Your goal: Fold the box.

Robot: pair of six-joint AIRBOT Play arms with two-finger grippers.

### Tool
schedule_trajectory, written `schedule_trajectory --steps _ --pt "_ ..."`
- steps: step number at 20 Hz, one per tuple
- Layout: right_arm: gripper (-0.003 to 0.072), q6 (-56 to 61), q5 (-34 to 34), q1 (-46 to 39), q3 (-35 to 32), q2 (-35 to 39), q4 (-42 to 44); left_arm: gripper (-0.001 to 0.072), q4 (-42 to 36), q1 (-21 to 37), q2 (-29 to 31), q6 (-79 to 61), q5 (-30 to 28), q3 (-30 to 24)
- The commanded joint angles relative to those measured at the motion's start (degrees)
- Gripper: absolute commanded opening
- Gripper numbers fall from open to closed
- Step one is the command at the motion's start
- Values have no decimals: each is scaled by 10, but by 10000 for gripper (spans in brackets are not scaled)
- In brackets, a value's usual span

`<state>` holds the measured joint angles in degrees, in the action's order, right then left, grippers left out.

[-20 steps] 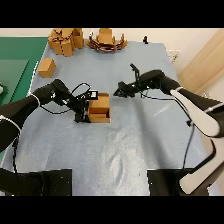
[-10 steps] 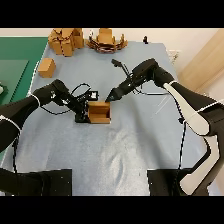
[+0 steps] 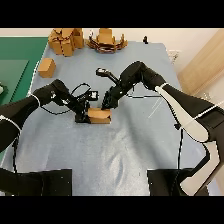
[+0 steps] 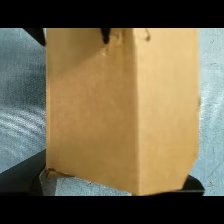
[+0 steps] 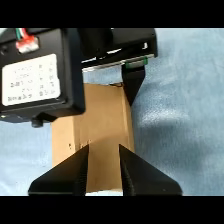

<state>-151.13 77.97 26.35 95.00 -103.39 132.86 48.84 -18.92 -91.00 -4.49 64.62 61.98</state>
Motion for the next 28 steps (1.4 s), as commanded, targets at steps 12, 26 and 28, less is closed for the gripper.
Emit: schedule_trajectory --steps 12,26,28 --pt "335 51 18 38 0 26 -84 15 0 0 0 0 0 0" --pt "7 57 -31 35 -65 73 -35 15 0 0 0 0 -1 0" --pt "6 35 -93 30 -114 106 -24 15 0 0 0 0 -1 0"
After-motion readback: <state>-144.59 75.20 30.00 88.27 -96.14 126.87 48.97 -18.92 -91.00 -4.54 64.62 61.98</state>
